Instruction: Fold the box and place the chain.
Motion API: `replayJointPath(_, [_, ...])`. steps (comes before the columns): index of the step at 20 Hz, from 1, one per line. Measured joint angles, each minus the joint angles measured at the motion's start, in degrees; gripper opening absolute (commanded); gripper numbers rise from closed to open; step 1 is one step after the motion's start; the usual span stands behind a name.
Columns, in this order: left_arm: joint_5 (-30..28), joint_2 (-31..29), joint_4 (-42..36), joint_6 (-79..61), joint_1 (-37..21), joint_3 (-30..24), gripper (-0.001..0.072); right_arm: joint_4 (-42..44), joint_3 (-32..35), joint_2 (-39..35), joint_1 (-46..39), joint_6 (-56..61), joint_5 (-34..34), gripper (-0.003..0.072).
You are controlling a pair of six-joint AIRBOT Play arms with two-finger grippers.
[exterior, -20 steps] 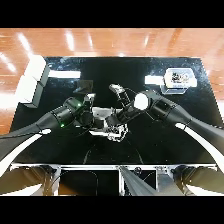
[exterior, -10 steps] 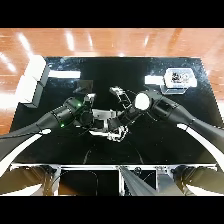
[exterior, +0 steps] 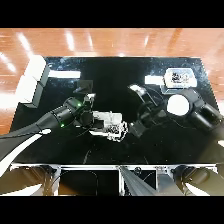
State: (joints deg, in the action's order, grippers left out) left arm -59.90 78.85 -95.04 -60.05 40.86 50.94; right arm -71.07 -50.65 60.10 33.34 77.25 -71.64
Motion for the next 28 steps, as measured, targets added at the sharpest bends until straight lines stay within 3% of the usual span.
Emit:
replayJointPath(5, [-0.11, 0.00, 0.00, 0.00, 0.00, 0.00, 0.0031, 0.74, 14.08, -2.32, 1.42, -16.81, 16.59, 0.0661])
replayJointPath(8, [-0.55, 0.00, 0.00, 0.00, 0.00, 0.02, 0.0031, 1.33, 17.59, -1.86, 4.07, -22.53, 28.63, 0.0661])
replayJointPath(11, [-0.87, 0.02, 0.02, 0.00, 0.00, 0.02, 0.0031, 1.75, 18.91, 0.44, 5.66, -24.13, 35.74, 0.0661])
replayJointPath(16, [-1.14, 0.02, 0.04, 0.00, 0.00, 0.04, 0.0031, 2.14, 19.54, 3.50, 6.56, -21.49, 40.02, 0.0661])
replayJointPath(28, [-1.62, 0.02, 0.00, 0.00, 0.00, 0.04, 0.0030, 3.34, 19.63, 6.16, 6.75, -18.91, 41.03, 0.0661])
